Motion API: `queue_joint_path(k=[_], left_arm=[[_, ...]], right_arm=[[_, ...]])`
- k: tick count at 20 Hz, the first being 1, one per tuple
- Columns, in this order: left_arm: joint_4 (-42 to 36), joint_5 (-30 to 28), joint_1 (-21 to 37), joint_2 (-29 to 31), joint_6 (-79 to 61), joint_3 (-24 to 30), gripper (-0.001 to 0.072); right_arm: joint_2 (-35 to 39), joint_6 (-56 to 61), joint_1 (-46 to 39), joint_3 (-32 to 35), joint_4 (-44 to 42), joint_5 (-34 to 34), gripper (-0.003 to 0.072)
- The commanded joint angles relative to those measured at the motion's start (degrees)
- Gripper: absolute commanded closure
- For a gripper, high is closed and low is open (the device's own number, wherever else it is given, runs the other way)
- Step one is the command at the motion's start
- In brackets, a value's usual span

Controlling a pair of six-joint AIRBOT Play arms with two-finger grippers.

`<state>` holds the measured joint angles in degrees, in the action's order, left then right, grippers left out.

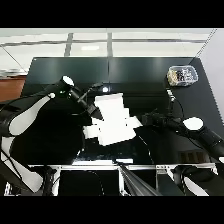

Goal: Fold the box and place the chain.

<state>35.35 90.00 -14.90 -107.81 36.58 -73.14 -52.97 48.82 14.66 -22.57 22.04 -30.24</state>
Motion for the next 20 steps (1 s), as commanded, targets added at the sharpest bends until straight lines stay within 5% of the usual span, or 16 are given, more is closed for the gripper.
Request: queue_joint_path(k=[1,5,10,13,20], left_arm=[[1.14,0.50,-0.07,-0.20,1.60,-1.77,0.0686],[4.90,-4.76,-1.51,7.23,3.10,1.62,0.0689],[4.04,-40.30,-7.10,27.19,-22.82,22.08,0.0682],[4.92,-39.23,-8.61,27.47,-37.88,23.23,0.0683],[4.68,-43.45,-12.26,22.99,-41.29,23.21,0.0683]], right_arm=[[0.07,-1.11,-2.95,-4.66,8.74,-2.01,-0.0024],[0.07,-6.10,-5.92,-17.07,27.04,-17.07,-0.0024],[-0.33,-25.66,-4.26,-17.00,29.07,-23.32,-0.0019],[-1.09,-34.51,-2.14,-15.67,29.20,-23.04,-0.0019],[-2.19,-43.06,3.08,-8.92,29.24,-19.80,-0.0019]])
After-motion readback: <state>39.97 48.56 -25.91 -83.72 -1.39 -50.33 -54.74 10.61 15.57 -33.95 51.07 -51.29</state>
